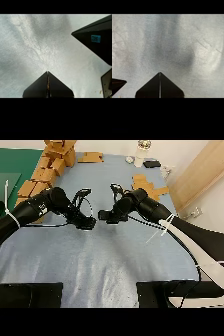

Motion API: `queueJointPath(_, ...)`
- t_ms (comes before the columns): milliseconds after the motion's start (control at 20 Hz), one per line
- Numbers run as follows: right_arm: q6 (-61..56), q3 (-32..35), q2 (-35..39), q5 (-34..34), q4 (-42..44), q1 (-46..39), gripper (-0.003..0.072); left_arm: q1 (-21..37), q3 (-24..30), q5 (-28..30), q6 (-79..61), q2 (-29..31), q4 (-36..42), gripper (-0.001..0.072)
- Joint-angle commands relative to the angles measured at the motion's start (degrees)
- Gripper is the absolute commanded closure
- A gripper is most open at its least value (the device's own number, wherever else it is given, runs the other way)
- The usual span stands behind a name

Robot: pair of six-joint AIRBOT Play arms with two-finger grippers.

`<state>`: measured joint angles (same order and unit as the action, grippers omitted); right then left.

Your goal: Fold the box.

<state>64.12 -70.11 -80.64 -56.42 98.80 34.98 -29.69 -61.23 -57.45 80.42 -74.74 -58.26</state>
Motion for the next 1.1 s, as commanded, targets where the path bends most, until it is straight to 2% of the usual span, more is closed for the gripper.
queueJointPath(0,-0.02,-0.04,0.0,0.02,0.04,0.0,0.0681,0.02,-0.07,0.0,-0.02,-0.04,0.0,0.0697)
queueJointPath(200,-0.02,-0.04,-0.04,-1.11,2.01,0.0,0.0671,0.02,-0.07,0.0,-0.02,-0.04,0.0,0.0697)
queueJointPath(250,-0.07,-0.07,-0.04,-1.33,1.73,-0.33,0.0597,0.02,-0.07,0.02,-0.02,-0.04,0.0,0.0698)
queueJointPath(350,-0.2,-1.14,-0.11,-4.11,1.68,-4.11,0.0569,0.02,-0.07,0.02,-0.02,-0.04,0.0,0.0697)
queueJointPath(450,1.36,-4.22,-0.11,-9.22,0.98,-12.35,0.0372,0.02,-0.07,0.0,-0.02,-0.04,0.0,0.0697)
queueJointPath(550,8.37,-7.41,-0.13,-10.93,-1.09,-23.87,0.0372,0.02,-0.07,0.0,-0.02,-0.04,0.0,0.0697)
queueJointPath(700,20.35,-10.75,-3.02,-4.74,0.44,-44.09,0.0362,0.02,-0.07,0.44,-0.02,-0.04,-0.02,0.0697)
queueJointPath(800,31.1,-13.6,-8.07,-0.52,10.23,-56.08,0.0362,0.02,-0.07,2.14,-0.02,-0.04,0.04,0.0697)
queueJointPath(900,38.18,-18.29,-14.84,0.74,22.03,-64.98,0.0362,0.02,-0.07,3.76,-0.02,-0.04,0.17,0.0697)
queueJointPath(1050,44.76,-25.44,-24.41,0.72,27.47,-70.16,0.0362,0.02,-0.07,5.03,-0.02,-0.04,0.17,0.0698)
